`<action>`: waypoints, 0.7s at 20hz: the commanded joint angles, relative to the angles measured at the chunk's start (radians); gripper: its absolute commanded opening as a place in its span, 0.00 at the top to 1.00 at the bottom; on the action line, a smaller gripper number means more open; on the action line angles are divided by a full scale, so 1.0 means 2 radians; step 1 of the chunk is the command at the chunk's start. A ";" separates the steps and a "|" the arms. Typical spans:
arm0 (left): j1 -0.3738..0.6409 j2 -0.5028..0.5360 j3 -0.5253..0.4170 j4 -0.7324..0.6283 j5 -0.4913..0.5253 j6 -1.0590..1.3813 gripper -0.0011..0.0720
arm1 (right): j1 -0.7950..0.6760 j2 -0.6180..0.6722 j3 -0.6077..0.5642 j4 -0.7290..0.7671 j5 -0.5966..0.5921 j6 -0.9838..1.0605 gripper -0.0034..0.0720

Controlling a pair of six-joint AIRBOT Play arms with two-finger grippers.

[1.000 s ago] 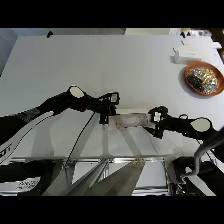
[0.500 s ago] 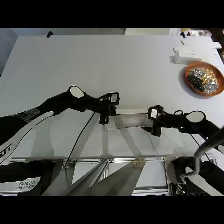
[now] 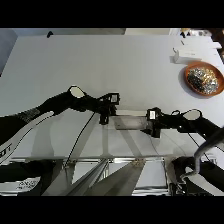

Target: Fold the box and place the chain.

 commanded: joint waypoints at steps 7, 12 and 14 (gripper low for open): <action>0.000 0.000 0.000 0.000 0.001 0.000 0.97 | 0.000 -0.012 0.000 0.023 0.000 -0.040 0.11; 0.000 0.000 0.000 0.000 0.001 0.000 0.97 | 0.000 -0.017 0.000 0.028 -0.009 -0.051 0.11; 0.000 0.000 0.000 0.000 0.001 0.000 0.97 | 0.000 -0.024 0.000 0.028 -0.012 -0.052 0.12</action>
